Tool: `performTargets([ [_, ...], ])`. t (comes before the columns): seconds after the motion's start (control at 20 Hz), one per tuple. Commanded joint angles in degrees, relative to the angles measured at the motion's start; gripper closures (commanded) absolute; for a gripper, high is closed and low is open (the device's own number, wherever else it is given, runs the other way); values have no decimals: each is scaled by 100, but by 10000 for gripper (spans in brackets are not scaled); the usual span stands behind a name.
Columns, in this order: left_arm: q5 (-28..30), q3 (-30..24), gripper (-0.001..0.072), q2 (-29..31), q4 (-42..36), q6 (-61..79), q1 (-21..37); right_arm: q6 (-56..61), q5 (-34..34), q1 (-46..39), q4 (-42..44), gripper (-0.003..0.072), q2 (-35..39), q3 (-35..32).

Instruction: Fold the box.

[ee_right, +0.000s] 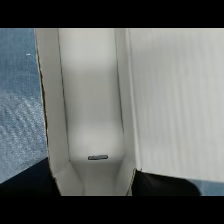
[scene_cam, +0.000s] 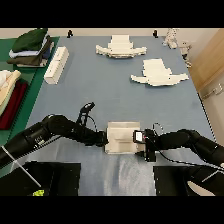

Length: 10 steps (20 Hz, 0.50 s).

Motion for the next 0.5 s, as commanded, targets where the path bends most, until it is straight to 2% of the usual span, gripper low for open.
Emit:
performTargets([
  [0.0,170,245,350,-138,999,-1294,-706,2,0,2,0,181,-2,4],
  [0.3,-17,866,350,-907,2061,-2446,-1576,2,0,2,0,181,-2,4],
  [0.45,-560,1233,350,-1274,2734,-3165,-1823,2,0,2,0,181,-2,4],
])
